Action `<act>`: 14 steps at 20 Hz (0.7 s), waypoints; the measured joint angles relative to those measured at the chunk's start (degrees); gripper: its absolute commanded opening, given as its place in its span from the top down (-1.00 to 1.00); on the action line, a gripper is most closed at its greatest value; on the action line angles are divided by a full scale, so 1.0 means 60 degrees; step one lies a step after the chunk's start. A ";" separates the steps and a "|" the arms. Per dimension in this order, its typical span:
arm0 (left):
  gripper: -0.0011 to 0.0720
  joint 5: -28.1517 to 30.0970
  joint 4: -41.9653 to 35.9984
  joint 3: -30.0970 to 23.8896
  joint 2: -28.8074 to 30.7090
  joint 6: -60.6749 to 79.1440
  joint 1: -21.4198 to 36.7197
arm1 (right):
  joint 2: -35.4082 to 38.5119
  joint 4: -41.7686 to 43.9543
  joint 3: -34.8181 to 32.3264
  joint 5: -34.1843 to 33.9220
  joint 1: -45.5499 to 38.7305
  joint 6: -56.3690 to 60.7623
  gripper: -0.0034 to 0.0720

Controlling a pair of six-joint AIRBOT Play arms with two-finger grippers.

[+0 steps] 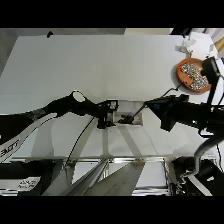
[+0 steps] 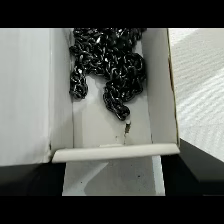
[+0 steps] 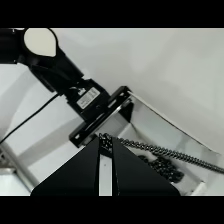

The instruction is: Fold the box and place the chain.

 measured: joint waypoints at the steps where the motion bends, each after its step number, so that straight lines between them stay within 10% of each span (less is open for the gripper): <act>1: 0.40 -0.0004 0.0000 0.0000 0.0000 0.0000 0.0000 | -0.0277 0.0098 -0.0022 0.0015 0.0171 -0.0142 0.86; 10: 0.40 0.0000 0.0000 0.0000 0.0000 0.0000 0.0000 | -0.3956 -0.2080 -0.0131 -0.0951 0.2506 0.0572 0.85; 14: 0.40 0.0000 0.0000 0.0000 0.0000 0.0000 0.0000 | -0.4914 -0.2444 -0.0135 -0.1443 0.2779 0.0787 0.26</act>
